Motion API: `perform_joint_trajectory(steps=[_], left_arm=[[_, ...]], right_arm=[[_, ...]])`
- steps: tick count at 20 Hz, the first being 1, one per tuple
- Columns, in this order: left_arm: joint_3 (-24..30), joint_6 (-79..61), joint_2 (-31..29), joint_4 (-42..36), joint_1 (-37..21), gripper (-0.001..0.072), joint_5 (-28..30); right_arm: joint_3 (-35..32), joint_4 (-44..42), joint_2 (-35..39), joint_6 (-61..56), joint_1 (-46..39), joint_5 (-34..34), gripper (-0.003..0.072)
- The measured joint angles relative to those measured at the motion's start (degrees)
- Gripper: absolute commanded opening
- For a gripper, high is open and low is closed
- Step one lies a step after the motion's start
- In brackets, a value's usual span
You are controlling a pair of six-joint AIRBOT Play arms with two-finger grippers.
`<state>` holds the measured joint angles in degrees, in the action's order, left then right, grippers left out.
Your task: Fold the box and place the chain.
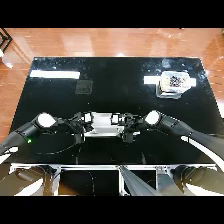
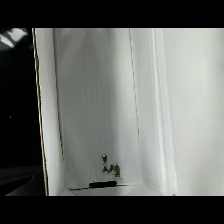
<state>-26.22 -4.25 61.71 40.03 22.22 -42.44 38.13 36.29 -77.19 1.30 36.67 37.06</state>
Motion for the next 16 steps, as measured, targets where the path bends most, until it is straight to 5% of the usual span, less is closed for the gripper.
perform_joint_trajectory(steps=[11,14,16], left_arm=[[0.0,0.0,1.5,-2.4,1.3,0.0146,0.3],[0.0,0.0,1.5,-3.9,1.3,0.0406,0.3],[0.0,-0.1,1.5,-4.3,1.3,0.0351,0.4]], right_arm=[[0.0,0.0,0.0,0.0,0.0,0.0,0.046],[0.0,0.0,0.0,0.0,0.0,0.0,0.046],[0.0,0.0,0.0,0.0,0.0,0.0,0.046]])
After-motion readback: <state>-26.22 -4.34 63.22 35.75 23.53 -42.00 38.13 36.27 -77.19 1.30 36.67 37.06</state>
